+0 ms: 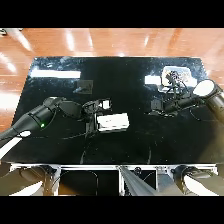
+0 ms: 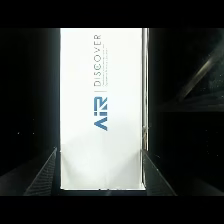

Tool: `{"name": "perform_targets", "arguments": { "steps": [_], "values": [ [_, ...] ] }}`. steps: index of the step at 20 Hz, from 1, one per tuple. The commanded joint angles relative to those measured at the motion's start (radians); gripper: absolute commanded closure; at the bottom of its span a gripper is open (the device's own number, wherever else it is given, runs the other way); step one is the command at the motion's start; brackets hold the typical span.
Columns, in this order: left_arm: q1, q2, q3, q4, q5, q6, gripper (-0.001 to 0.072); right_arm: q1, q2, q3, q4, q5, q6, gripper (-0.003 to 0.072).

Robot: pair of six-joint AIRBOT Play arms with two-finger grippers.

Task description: Fold the box and place the chain.

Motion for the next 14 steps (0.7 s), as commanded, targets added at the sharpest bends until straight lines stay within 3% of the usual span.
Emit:
{"name": "perform_targets", "arguments": {
  "steps": [1,14],
  "values": [
    [-0.005,-0.001,-0.006,0.000,-0.005,0.000,0.0095,0.000,0.000,0.000,0.000,0.000,0.000,0.0653],
    [-0.005,-0.019,-0.006,-0.003,-0.013,0.000,0.0096,0.000,0.000,0.000,0.000,-0.005,0.000,0.0653]
  ]
}}
